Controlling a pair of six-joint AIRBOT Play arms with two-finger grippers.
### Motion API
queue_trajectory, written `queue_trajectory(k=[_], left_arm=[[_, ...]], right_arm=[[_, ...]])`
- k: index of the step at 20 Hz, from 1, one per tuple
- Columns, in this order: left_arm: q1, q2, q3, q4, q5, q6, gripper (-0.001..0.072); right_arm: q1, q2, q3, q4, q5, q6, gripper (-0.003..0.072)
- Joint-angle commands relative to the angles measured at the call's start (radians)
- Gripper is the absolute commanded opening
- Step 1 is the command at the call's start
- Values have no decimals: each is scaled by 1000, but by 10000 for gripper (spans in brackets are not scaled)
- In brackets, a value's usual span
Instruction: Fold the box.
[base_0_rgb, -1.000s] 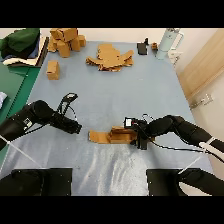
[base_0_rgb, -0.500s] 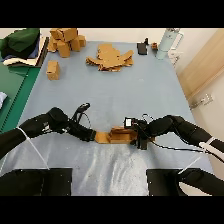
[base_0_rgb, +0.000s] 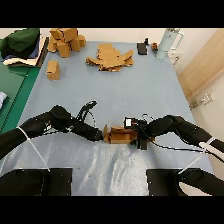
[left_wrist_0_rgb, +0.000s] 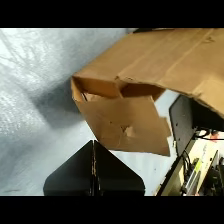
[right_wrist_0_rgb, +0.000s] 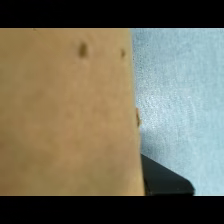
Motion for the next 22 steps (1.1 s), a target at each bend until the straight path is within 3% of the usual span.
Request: queue_trajectory(k=[1, 10, 11, 12, 13, 14, 22], left_arm=[[-2, 4, 4, -23, -32, 23, 14], [-2, 2, 4, -100, 45, 68, 17], [-2, 0, 4, -100, 52, 68, 124], [-2, -3, 4, -99, 54, 68, 384], [-1, -6, 4, -99, 55, 68, 389], [0, -10, 4, -94, 60, 67, 287], [87, -10, 9, -23, 69, 15, 310]], right_arm=[[0, 0, 0, 0, 0, 0, 509], [0, 0, 0, 0, 0, 0, 510], [0, 0, 0, 0, 0, 0, 509], [0, 0, 0, 0, 0, 0, 510], [0, 0, 0, 0, 0, 0, 510], [0, 0, 0, 0, 0, 0, 510], [0, 0, 0, 0, 0, 0, 510]])
